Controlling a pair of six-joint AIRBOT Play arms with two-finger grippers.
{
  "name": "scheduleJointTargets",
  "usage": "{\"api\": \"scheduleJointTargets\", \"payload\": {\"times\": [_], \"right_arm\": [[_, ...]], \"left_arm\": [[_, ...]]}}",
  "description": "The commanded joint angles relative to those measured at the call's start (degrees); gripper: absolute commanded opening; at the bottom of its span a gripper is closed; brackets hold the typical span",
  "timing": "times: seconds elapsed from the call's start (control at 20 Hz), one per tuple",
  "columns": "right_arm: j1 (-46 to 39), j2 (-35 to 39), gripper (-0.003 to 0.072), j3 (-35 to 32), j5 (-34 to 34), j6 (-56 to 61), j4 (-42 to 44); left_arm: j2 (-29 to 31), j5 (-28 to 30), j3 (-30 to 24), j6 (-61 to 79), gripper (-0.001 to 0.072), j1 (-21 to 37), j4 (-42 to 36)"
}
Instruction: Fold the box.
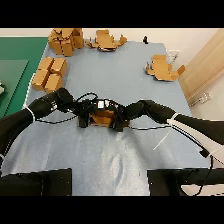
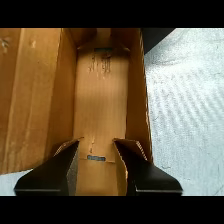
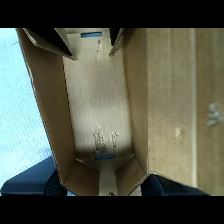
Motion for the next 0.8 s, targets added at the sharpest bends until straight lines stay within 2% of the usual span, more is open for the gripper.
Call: {"api": "scheduleJointTargets", "payload": {"times": [0.0, 0.15, 0.2, 0.25, 0.3, 0.4, 0.45, 0.5, 0.55, 0.6, 0.75], "right_arm": [[0.0, 0.0, 0.0008, 0.0, 0.0, 0.0, 0.0], [0.0, 0.0, 0.0008, 0.0, 0.0, 0.0, 0.0], [0.0, 0.0, 0.0008, 0.0, 0.0, 0.0, 0.0], [0.0, 0.0, 0.0008, 0.0, 0.0, 0.0, 0.0], [0.0, 0.0, 0.0008, 0.0, 0.0, 0.0, 0.0], [0.0, 0.0, 0.0008, 0.0, 0.0, 0.0, 0.0], [0.0, 0.0, 0.0008, 0.0, 0.0, 0.0, 0.0], [0.0, 0.0, 0.0008, 0.0, 0.0, 0.0, 0.0], [0.0, 0.0, 0.0008, 0.0, 0.0, 0.0, 0.0], [0.0, 0.0, 0.0008, 0.0, 0.0, 0.0, -0.1], [0.0, 0.0, 0.0008, 0.0, 0.0, 0.0, -0.2]], "left_arm": [[-0.1, 0.3, 0.0, -0.3, 0.0396, 0.0, 0.0], [0.0, 0.2, 0.0, -0.3, 0.0396, 0.0, 0.0], [0.0, 0.0, 0.0, -0.3, 0.0432, 0.0, 0.0], [0.0, 0.0, 0.0, -0.3, 0.0581, 0.0, -0.1], [0.0, 0.0, 0.0, -0.4, 0.0606, 0.0, 0.0], [0.0, 0.1, 0.0, -0.8, 0.0605, 0.0, 0.0], [0.3, 0.4, 0.0, -1.7, 0.0580, 0.0, 0.0], [0.7, 0.2, 0.0, -2.4, 0.0415, 0.1, 0.2], [1.5, -0.8, 0.2, -3.0, 0.0129, 0.1, 1.7], [2.5, -2.2, 0.2, -2.9, 0.0019, 0.3, 3.7], [6.4, -6.0, 0.2, -5.3, 0.0015, 2.5, 4.6]]}}
